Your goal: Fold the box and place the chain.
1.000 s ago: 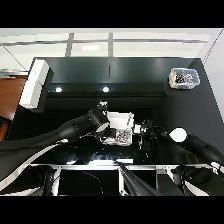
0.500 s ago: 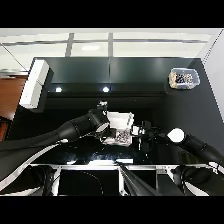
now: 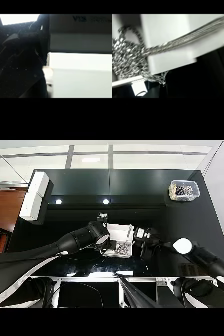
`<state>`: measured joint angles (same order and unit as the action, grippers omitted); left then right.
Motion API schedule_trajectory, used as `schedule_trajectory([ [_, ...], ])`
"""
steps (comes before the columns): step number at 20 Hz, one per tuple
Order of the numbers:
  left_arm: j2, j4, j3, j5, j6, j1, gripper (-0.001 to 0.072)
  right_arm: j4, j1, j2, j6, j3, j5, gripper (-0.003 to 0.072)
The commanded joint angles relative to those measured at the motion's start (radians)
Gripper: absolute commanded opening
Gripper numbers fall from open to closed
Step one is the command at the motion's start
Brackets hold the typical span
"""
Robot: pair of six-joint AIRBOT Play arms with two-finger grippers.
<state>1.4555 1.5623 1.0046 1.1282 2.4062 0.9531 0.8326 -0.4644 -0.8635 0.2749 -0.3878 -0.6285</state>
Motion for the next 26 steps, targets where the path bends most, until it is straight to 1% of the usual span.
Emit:
schedule_trajectory([
  [1, 0.0, 0.0, 0.0, 0.001, 0.0, -0.001, 0.0034, 0.13, 0.042, 0.108, 0.195, -0.102, -0.082, 0.0036],
  [3, 0.0, 0.001, 0.0, -0.001, 0.0, -0.001, 0.0033, 0.129, 0.058, 0.147, 0.23, -0.179, -0.084, 0.0036],
  [9, 0.0, 0.0, 0.0, -0.001, 0.0, -0.001, 0.0033, 0.129, 0.075, 0.151, 0.279, -0.367, -0.115, 0.0036],
  [14, 0.0, 0.001, 0.0, -0.001, 0.0, -0.001, 0.0033, 0.129, 0.075, 0.151, 0.363, -0.554, -0.256, 0.0036],
  [17, 0.0, 0.001, 0.0, -0.002, 0.0, -0.001, 0.0034, 0.101, 0.075, 0.153, 0.422, -0.663, -0.377, 0.0037],
  [19, 0.0, 0.001, 0.0, -0.008, 0.0, -0.001, 0.0033, 0.022, 0.075, 0.163, 0.442, -0.686, -0.43, 0.0037],
  [22, 0.0, 0.0, 0.0, -0.016, 0.0, -0.001, 0.0033, -0.061, 0.074, 0.164, 0.502, -0.686, -0.593, 0.0045],
  [24, 0.0, -0.008, 0.0, -0.018, 0.0, -0.001, 0.0033, -0.073, 0.074, 0.164, 0.563, -0.686, -0.669, 0.0045],
  [26, 0.0, -0.012, 0.0, -0.02, 0.0, -0.001, 0.0034, -0.059, 0.074, 0.164, 0.63, -0.676, -0.703, 0.0045],
])
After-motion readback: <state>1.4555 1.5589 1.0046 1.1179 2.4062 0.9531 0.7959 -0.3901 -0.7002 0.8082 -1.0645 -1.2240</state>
